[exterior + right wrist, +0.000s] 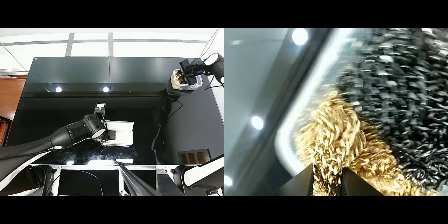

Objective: Fold the box and place the chain.

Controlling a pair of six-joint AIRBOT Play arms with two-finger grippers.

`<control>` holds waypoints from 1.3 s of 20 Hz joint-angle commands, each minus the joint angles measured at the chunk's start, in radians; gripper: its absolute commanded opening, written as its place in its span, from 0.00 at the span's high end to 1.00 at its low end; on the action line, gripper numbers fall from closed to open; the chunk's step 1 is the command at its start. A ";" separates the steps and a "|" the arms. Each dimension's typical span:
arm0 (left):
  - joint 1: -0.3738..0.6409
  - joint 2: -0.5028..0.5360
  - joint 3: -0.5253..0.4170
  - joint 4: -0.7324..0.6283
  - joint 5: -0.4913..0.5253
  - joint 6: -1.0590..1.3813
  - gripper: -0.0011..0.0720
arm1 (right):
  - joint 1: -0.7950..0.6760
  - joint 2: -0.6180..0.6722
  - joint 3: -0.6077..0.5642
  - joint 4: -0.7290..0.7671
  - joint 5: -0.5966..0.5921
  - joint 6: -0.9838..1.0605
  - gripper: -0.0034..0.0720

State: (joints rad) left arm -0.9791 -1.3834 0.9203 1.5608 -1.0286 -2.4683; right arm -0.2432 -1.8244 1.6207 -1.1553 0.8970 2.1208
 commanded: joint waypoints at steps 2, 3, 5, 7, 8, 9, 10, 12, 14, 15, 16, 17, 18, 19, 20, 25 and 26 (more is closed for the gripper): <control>0.000 0.000 0.000 0.002 0.005 0.000 0.95 | -0.020 0.109 0.057 0.022 0.136 -0.306 0.94; 0.000 0.000 0.000 0.001 0.004 0.000 0.95 | -0.024 0.158 0.057 0.022 0.162 -0.361 0.94; 0.000 0.000 0.000 0.000 0.003 0.000 0.95 | -0.029 0.259 0.057 0.022 0.207 -0.446 0.94; 0.000 0.000 0.000 -0.002 0.003 0.000 0.95 | -0.029 0.366 0.057 0.027 0.245 -0.517 0.94; 0.000 0.000 0.000 -0.002 0.003 0.000 0.95 | -0.029 0.414 0.057 0.040 0.268 -0.551 0.94; 0.000 0.000 0.000 -0.002 0.003 0.000 0.95 | -0.029 0.464 0.057 0.046 0.287 -0.573 0.94; 0.000 0.000 0.000 -0.002 0.003 0.000 0.95 | -0.029 0.507 0.057 0.052 0.299 -0.581 0.94; 0.000 0.000 0.000 -0.002 0.004 0.000 0.95 | -0.028 0.583 0.055 0.090 0.345 -0.618 0.94; 0.000 0.000 0.000 -0.002 0.004 0.000 0.95 | -0.017 0.670 0.007 0.120 0.356 -0.654 0.94; 0.000 -0.001 0.000 -0.001 0.004 0.000 0.95 | -0.007 0.719 -0.029 0.132 0.359 -0.670 0.94; 0.000 -0.001 0.000 -0.001 0.005 0.000 0.95 | 0.008 0.771 -0.072 0.138 0.359 -0.687 0.94; 0.000 -0.001 0.000 -0.001 0.004 0.000 0.95 | 0.027 0.819 -0.108 0.137 0.361 -0.701 0.94; 0.000 -0.001 0.000 -0.001 0.004 0.000 0.95 | 0.047 0.867 -0.144 0.137 0.365 -0.707 0.94; 0.000 -0.001 0.000 -0.001 0.004 0.000 0.95 | 0.068 0.909 -0.173 0.138 0.375 -0.708 0.94; 0.000 -0.001 0.000 -0.002 0.004 0.000 0.95 | 0.095 0.947 -0.199 0.137 0.386 -0.708 0.94; 0.000 -0.001 0.000 -0.002 0.004 0.000 0.95 | 0.253 1.081 -0.306 0.134 0.462 -0.708 0.94; 0.000 -0.001 0.000 -0.002 0.004 0.000 0.95 | 0.278 1.094 -0.324 0.136 0.486 -0.708 0.94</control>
